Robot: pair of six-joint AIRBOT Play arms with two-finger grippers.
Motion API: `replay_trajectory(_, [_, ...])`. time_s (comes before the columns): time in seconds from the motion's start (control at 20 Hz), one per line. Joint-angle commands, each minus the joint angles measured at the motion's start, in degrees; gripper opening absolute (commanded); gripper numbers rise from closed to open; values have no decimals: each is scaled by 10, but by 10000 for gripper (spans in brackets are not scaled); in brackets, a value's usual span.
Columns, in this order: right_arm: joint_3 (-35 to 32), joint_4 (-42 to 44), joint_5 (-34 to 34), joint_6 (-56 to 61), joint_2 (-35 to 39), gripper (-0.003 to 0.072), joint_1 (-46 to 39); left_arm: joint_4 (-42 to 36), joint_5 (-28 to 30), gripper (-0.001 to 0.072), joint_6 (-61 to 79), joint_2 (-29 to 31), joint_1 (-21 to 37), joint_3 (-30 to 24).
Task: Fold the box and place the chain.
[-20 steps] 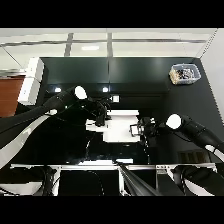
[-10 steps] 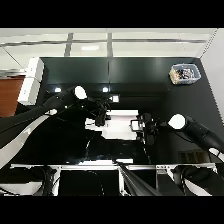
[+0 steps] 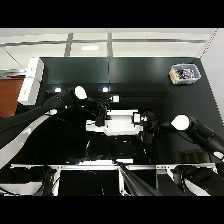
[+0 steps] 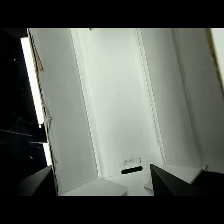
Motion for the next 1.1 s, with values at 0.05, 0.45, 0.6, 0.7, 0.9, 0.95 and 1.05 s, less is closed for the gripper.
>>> replay_trajectory(0.05, [0,-2,-33,9,1,669,0,0,0,25,0,0,0,0])
replay_trajectory(0.45, [36,-15,-36,-7,1,669,-20,0,0,25,1,0,0,0])
replay_trajectory(0.6, [36,-5,-30,-13,1,669,-43,0,0,25,1,0,0,0])
replay_trajectory(0.7, [36,29,-21,-37,0,669,-59,0,0,25,1,0,0,0])
replay_trajectory(0.9, [36,107,4,-104,-12,669,-92,0,0,25,1,0,0,0])
replay_trajectory(0.95, [36,126,19,-128,-23,669,-96,0,0,25,1,0,0,0])
replay_trajectory(1.05, [36,166,32,-175,-49,669,-95,0,0,25,1,0,0,0])
